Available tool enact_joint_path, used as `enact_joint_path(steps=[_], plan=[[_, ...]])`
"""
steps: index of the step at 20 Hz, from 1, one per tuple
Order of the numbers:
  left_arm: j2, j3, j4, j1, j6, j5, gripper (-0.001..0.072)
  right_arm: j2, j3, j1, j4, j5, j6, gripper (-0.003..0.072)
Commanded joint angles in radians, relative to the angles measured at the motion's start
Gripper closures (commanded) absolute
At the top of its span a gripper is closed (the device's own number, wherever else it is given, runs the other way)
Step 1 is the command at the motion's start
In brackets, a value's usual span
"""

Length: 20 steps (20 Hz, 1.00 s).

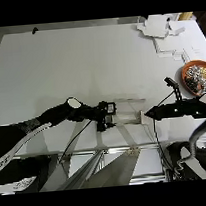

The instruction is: Fold the box and place the chain.

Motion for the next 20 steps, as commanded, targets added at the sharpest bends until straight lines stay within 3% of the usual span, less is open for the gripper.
enact_joint_path(steps=[1,6,10,20], plan=[[0.001,0.0,0.0,0.0,0.0,0.0,0.0491,-0.001,0.001,0.006,0.002,0.004,0.018,0.0317],[0.001,0.0,0.0,0.0,0.0,0.0,0.0491,-0.021,0.001,0.183,-0.002,-0.102,0.061,0.0317],[0.001,0.0,0.0,0.0,0.0,0.0,0.0491,-0.021,0.027,0.227,-0.029,-0.129,0.13,0.0317],[0.001,0.0,0.0,0.0,0.0,0.0,0.0491,-0.021,0.093,0.46,-0.264,-0.209,0.494,0.0326]])
